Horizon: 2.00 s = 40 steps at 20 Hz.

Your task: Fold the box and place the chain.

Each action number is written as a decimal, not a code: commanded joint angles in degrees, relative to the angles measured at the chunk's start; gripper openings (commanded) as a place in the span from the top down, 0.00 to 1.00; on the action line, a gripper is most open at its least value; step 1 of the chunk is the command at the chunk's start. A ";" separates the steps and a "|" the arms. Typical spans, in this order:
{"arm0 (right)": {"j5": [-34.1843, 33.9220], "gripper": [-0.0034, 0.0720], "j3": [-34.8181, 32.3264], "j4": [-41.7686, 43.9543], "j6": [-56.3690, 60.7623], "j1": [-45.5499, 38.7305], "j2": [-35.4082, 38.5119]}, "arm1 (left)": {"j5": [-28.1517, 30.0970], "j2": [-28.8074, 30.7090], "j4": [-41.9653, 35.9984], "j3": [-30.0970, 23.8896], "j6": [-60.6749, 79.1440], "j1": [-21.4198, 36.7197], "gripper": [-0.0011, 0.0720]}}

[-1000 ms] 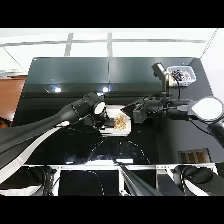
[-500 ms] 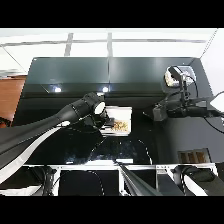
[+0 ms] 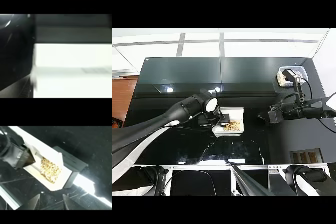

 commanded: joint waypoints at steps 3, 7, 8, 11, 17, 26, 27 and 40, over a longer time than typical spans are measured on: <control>-0.94 0.50 -0.02 -0.11 -0.09 -0.09 0.04 | -8.81 14.34 14.67 0.17 7.17 0.85 0.27; -3.34 0.50 -0.02 -0.22 -0.07 -0.09 0.04 | -11.67 28.57 13.03 -11.02 15.34 11.85 0.27; -3.65 0.50 0.00 -0.22 -0.02 -0.09 0.04 | -9.18 32.15 10.78 -16.09 17.09 16.90 0.27; -3.76 0.50 -0.02 -0.17 1.25 -0.09 0.04 | -1.60 37.05 -12.20 -30.67 32.94 34.58 0.28; -4.02 0.50 -0.02 -0.02 4.46 -0.09 0.04 | -2.25 30.21 -56.59 -45.72 91.84 45.16 0.27; -4.39 0.50 -0.02 -0.04 6.29 -0.09 0.04 | 15.13 25.44 -56.52 -45.31 146.77 30.49 0.01; -4.39 0.50 -0.02 -0.04 6.40 -0.09 0.04 | 19.41 25.40 -56.52 -45.31 149.74 29.38 0.01; -6.75 0.50 -0.02 0.00 6.82 -0.09 0.04 | 20.48 13.29 -51.84 -36.63 153.15 25.83 0.01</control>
